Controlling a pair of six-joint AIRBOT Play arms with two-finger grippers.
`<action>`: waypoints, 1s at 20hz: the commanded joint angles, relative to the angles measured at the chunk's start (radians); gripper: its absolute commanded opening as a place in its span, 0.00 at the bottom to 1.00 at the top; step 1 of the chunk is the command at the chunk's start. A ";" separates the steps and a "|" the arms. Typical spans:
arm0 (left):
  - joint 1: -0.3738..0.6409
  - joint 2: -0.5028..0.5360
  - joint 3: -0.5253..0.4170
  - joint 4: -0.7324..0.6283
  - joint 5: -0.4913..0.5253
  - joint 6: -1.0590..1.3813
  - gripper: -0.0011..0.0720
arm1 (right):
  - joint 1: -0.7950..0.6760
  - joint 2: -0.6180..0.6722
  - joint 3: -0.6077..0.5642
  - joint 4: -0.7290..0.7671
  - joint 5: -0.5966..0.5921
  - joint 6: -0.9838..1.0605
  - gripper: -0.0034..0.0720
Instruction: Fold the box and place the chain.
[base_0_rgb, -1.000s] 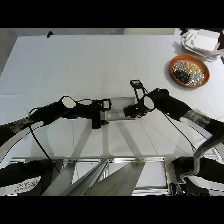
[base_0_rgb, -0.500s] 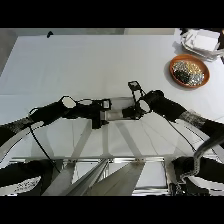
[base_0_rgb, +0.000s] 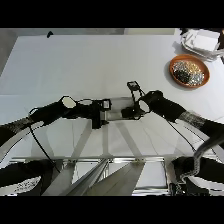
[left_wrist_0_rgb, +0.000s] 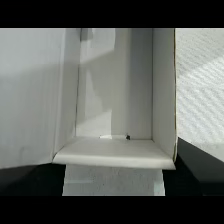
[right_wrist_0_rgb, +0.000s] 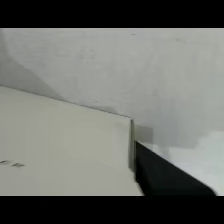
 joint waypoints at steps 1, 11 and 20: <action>0.000 0.000 0.000 0.000 0.000 0.000 0.19 | -0.001 0.010 -0.001 -0.010 0.027 -0.038 0.68; 0.000 0.000 0.000 0.000 0.000 0.000 0.19 | -0.002 0.161 -0.001 -0.135 0.060 -0.072 0.58; 0.000 0.000 0.000 0.000 -0.003 0.000 0.19 | 0.000 0.089 -0.001 -0.079 0.082 -0.068 0.46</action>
